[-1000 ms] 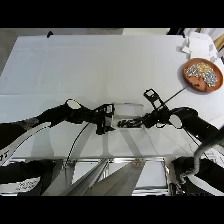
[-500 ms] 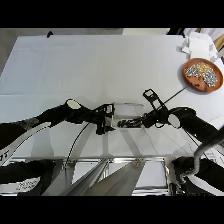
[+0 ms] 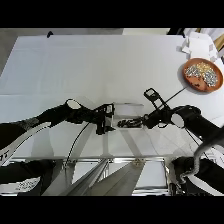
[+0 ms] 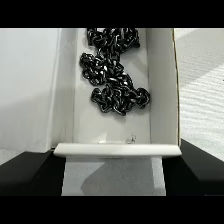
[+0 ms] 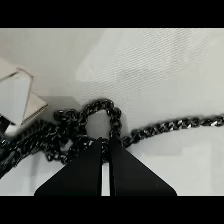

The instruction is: Fold the box and place the chain.

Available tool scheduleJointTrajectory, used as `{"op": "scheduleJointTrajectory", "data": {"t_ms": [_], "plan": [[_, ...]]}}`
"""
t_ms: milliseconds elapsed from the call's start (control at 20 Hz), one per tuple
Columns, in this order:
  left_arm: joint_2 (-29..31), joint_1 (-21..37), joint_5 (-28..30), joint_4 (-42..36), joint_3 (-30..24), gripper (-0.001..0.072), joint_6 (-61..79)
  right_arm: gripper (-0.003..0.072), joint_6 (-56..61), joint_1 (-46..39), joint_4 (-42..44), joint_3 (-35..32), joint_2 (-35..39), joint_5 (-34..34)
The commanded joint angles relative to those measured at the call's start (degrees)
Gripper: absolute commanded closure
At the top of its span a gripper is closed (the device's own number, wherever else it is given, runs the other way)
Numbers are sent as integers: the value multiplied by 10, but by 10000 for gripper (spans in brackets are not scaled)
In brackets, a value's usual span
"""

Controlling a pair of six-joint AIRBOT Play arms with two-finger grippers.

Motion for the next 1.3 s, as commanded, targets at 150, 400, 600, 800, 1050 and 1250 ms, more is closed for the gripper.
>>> {"op": "scheduleJointTrajectory", "data": {"t_ms": [150,400,600,800,1050,1250], "plan": [[0,0,0,0,0,574,0,668,1,0,2,4,129,42],[0,0,0,0,0,574,0,668,-2,0,65,12,247,35],[0,0,0,0,0,574,0,668,-73,0,197,19,327,-13],[0,0,0,0,0,574,0,668,-216,1,417,19,346,-41],[0,0,0,0,0,574,0,668,-315,0,535,19,310,-33],[0,0,0,0,0,574,0,668,-317,0,511,19,224,-9]]}}
